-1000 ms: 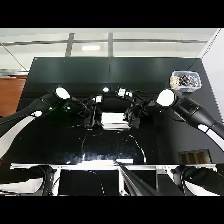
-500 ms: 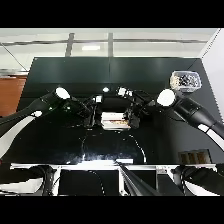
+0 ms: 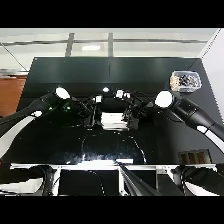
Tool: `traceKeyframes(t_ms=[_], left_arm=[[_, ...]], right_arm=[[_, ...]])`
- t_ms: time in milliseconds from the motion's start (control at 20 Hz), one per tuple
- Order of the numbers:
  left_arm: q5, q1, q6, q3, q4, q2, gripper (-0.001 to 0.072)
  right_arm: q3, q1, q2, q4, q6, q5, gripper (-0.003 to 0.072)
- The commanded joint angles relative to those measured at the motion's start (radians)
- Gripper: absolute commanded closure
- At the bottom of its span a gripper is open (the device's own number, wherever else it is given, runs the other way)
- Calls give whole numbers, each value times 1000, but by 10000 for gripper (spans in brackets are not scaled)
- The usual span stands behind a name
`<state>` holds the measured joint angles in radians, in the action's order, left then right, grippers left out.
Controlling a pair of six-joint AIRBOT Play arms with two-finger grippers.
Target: Fold the box and place the chain.
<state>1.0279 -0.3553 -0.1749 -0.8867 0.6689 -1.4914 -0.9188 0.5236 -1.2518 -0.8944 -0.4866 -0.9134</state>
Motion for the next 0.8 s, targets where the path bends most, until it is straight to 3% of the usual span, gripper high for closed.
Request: traceKeyframes(t_ms=[0, 750], left_arm=[[0, 0, 1, -1, 0, 0, 198], [0, 0, 3, -1, 0, 0, 198]], right_arm=[[0, 2, 0, 0, -3, -1, 474], [12, 2, -17, 0, -20, -10, 474]])
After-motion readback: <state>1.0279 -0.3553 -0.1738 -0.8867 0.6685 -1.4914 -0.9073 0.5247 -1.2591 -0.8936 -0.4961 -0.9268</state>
